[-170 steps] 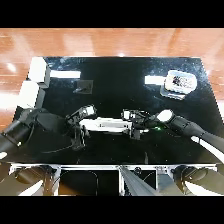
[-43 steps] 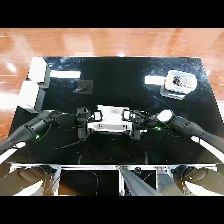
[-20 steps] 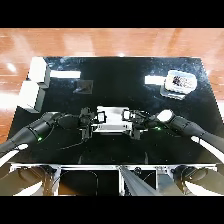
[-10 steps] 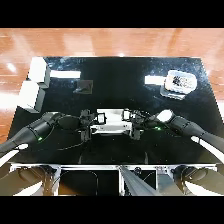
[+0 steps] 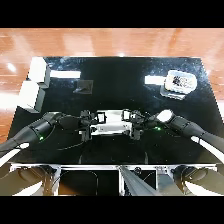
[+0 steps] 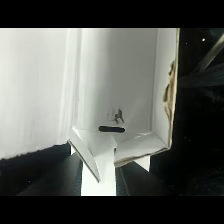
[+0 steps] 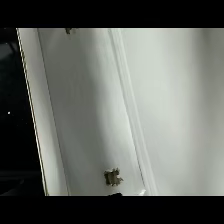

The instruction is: Fold the box and place the chain.

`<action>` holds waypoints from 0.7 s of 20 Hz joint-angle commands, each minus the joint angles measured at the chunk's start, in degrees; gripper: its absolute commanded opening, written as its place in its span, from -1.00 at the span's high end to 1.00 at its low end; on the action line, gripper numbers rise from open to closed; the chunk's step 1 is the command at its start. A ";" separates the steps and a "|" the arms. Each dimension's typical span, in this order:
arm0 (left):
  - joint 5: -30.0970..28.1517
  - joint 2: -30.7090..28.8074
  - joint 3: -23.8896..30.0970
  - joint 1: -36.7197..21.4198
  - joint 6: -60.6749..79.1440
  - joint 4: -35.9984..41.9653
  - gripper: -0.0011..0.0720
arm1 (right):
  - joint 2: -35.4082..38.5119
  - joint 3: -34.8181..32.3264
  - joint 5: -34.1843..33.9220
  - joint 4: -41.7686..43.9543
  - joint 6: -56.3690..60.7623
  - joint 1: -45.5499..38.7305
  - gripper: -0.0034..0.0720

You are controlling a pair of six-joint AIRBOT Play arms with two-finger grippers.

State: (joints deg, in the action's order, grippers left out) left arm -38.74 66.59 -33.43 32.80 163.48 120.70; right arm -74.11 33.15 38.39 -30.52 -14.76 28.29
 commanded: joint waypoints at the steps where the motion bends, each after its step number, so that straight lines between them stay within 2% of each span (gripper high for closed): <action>1: -1.79 0.04 -0.04 0.04 -1.07 0.35 0.16 | -0.04 0.04 -0.07 0.04 0.02 0.02 -0.79; 9: -2.93 -0.02 -0.13 0.07 -1.97 3.28 0.16 | -0.04 0.04 -0.07 0.04 0.02 0.02 -0.79; 14: -0.17 0.00 -0.48 0.07 -1.99 3.52 0.16 | -0.04 0.04 -0.07 0.04 0.02 0.02 -0.79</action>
State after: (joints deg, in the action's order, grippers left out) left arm -40.69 66.59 -33.65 32.86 161.58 123.96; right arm -74.11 33.15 38.15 -30.39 -14.70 28.29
